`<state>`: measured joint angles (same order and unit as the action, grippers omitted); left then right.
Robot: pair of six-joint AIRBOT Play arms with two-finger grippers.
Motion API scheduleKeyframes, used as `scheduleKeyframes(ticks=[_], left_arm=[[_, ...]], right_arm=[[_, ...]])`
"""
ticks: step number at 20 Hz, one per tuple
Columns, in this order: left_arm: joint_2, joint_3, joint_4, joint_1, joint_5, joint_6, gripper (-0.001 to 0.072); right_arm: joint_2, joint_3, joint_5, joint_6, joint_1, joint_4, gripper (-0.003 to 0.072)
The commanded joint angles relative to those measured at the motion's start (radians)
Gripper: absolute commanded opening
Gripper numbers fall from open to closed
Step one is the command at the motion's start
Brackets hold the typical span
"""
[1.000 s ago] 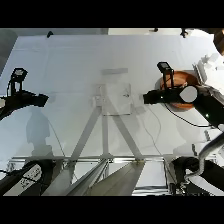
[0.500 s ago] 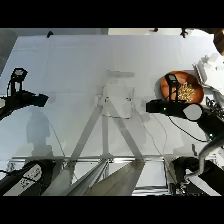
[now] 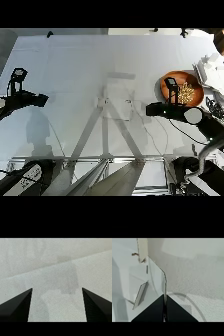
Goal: Fold the box and place the chain.
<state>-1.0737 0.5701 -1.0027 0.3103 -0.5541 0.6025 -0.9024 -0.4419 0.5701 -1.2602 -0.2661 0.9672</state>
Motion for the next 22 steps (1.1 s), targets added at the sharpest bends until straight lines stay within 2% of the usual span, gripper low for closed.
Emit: scheduleKeyframes(ticks=[1,16,19,22], left_arm=[[0.001,0.0,0.0,0.0,0.0,0.0,0.0693],[0.001,0.0,0.005,0.0,0.002,0.001,0.0693],[0.001,0.0,0.126,0.0,-0.035,0.045,0.0693],[0.0,0.0,0.153,0.0,-0.099,0.11,0.0693]], right_arm=[[0.001,0.002,0.021,0.058,-0.001,-0.004,0.0005],[0.0,0.002,0.017,0.064,-0.001,-0.003,0.0008],[0.0,0.002,0.017,0.064,-0.001,-0.003,0.0008],[0.0,0.002,0.017,0.064,-0.001,-0.003,0.0008]])
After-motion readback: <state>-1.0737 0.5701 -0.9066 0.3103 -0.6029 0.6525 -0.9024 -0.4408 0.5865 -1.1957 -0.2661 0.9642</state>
